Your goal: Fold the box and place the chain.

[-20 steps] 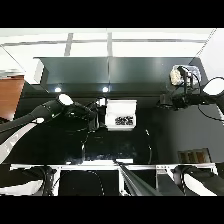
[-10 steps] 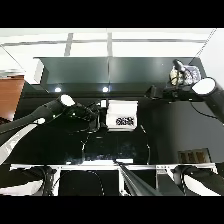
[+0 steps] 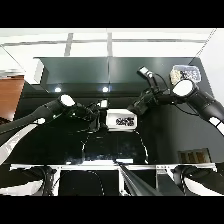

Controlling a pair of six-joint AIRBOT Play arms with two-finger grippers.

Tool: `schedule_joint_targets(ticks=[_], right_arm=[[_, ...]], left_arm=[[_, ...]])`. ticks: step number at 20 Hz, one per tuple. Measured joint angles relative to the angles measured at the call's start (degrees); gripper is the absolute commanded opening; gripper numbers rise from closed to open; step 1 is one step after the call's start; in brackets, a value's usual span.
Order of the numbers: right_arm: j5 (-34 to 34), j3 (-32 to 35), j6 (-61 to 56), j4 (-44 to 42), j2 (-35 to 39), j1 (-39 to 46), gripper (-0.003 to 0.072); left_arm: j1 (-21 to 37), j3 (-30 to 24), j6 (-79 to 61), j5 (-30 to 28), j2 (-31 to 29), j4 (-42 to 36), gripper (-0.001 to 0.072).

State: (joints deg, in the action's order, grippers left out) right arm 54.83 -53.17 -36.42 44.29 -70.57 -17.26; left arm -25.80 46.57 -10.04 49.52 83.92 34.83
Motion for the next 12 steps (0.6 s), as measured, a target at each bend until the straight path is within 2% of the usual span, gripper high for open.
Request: schedule_joint_targets(ticks=[5, 12], right_arm=[[5.66, -0.35, 13.55, 0.55, -0.22, -0.59, 0.0720], [6.82, 2.19, 18.80, 1.01, -0.72, -1.01, 0.0720]], left_arm=[[0.00, 0.00, 0.00, 0.00, 0.00, 0.04, 0.0351], [0.00, 0.00, 0.00, 0.02, 0.00, 0.04, 0.0351]])
